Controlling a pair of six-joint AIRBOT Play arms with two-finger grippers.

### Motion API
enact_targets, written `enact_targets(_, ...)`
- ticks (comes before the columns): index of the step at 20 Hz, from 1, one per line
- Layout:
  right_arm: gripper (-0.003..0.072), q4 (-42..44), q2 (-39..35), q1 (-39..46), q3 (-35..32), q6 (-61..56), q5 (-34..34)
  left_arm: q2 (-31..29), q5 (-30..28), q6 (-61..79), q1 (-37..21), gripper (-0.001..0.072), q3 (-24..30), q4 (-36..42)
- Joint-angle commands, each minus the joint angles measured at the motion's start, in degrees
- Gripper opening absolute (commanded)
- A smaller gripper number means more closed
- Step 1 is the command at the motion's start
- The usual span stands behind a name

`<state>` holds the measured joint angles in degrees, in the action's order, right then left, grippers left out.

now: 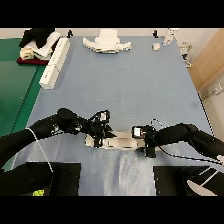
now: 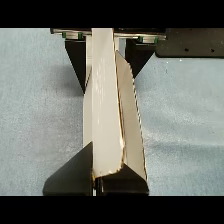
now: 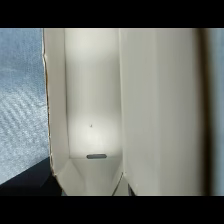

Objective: Fold the box.

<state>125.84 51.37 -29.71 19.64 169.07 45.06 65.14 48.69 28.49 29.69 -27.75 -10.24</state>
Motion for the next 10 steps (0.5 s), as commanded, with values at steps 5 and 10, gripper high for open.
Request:
enact_targets(5,0.0447,-0.04,0.00,-0.04,0.04,0.04,0.00,-0.04,0.37,-1.57,-0.02,0.0015,0.02,-0.04)
enact_targets(10,0.0447,-0.04,0.00,-0.04,0.04,0.02,0.00,-0.04,0.55,-1.62,-0.04,0.0208,0.02,0.00)
